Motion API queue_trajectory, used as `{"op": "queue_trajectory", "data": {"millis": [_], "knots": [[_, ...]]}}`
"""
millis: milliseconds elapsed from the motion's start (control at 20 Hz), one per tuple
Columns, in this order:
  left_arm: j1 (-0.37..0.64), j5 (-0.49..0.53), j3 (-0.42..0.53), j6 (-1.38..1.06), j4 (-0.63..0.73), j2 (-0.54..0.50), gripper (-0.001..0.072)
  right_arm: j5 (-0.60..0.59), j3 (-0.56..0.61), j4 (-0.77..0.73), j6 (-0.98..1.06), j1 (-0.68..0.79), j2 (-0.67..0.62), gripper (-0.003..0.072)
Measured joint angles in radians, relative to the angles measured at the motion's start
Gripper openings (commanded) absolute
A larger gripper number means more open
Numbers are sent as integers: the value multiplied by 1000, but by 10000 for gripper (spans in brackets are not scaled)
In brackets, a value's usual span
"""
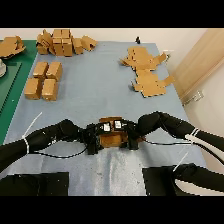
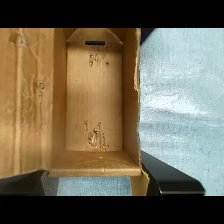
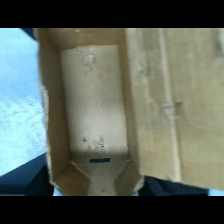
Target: Fold the box.
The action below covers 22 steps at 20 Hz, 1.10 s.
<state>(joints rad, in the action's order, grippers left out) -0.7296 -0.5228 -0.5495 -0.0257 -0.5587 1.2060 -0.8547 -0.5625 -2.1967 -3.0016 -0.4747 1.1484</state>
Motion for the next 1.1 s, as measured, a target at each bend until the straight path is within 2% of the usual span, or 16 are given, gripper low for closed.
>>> {"op": "queue_trajectory", "data": {"millis": [250, 450, 750, 950, 1100], "knots": [[1, 2, 0, 0, 0, 0, 517, -42, 0, 30, 15, 41, -55, 714], [1, 1, 0, 0, 0, 0, 517, -106, 0, 118, 121, 111, -154, 711], [1, 0, 0, 0, 0, 0, 517, -192, 0, 128, 439, 166, -322, 710], [1, -2, 0, 0, 0, 0, 517, -283, 0, 19, 734, 172, -375, 710], [1, -2, 0, 0, 0, 0, 517, -303, 0, -48, 935, 174, -388, 709]]}}
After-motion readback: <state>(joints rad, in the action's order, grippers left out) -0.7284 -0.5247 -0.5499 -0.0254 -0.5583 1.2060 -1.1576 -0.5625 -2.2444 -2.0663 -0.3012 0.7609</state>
